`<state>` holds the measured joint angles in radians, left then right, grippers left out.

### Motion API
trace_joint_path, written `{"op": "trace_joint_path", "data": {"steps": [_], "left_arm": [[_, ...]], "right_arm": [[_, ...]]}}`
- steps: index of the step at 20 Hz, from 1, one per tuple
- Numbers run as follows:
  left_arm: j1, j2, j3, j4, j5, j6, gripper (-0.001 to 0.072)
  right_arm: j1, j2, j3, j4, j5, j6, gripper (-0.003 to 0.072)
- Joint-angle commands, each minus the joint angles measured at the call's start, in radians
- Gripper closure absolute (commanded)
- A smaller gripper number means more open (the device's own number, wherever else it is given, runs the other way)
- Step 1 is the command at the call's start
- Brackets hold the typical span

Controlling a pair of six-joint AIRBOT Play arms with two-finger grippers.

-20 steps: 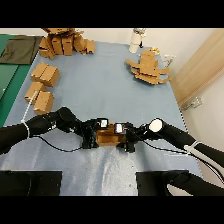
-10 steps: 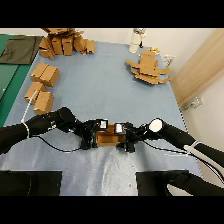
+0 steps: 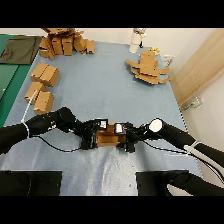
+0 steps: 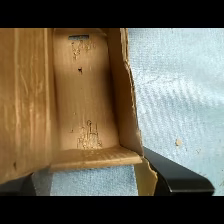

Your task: Fold the box.

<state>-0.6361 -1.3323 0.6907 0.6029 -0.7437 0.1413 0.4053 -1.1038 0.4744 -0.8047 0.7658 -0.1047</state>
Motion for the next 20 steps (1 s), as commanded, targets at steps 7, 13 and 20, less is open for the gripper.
{"op": "trace_joint_path", "data": {"steps": [7,13,20], "left_arm": [[0.000,-0.002,0.000,-0.024,0.011,-0.002,0.0112],[0.000,-0.002,0.000,-0.023,0.009,-0.001,0.0394],[0.000,-0.002,0.000,-0.023,0.007,-0.006,0.0395]], "right_arm": [[0.000,0.000,-0.001,0.000,0.000,0.000,0.0189],[0.000,0.000,-0.001,0.000,0.000,0.000,0.0189],[0.000,0.000,0.000,0.000,0.002,0.000,0.0189]]}}
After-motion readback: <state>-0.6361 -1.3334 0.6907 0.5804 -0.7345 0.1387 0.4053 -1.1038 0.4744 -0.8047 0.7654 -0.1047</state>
